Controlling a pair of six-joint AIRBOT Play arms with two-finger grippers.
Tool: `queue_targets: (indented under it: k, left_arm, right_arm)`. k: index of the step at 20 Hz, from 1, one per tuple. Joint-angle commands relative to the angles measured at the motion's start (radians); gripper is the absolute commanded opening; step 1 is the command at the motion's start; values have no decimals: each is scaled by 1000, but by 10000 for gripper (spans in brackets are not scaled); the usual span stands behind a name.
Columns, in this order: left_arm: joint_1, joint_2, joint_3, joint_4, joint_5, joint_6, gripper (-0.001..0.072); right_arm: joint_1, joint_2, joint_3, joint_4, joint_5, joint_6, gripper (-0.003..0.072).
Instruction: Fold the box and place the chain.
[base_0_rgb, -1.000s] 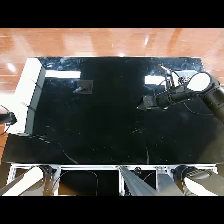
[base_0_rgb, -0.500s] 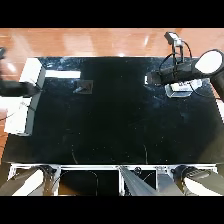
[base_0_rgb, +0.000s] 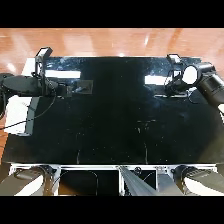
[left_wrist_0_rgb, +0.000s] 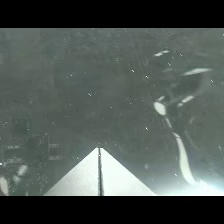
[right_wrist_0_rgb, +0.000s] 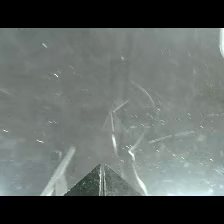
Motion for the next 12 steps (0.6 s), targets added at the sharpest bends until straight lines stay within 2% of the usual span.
queue_targets:
  k: [1,12]
  left_arm:
    - [-19,-1,-2,37,-20,-36,23]
    - [-19,-2,-2,32,-28,-35,23]
  right_arm:
    - [-1,-2,-11,-31,7,22,41]
    - [-1,-2,-11,-31,7,22,41]
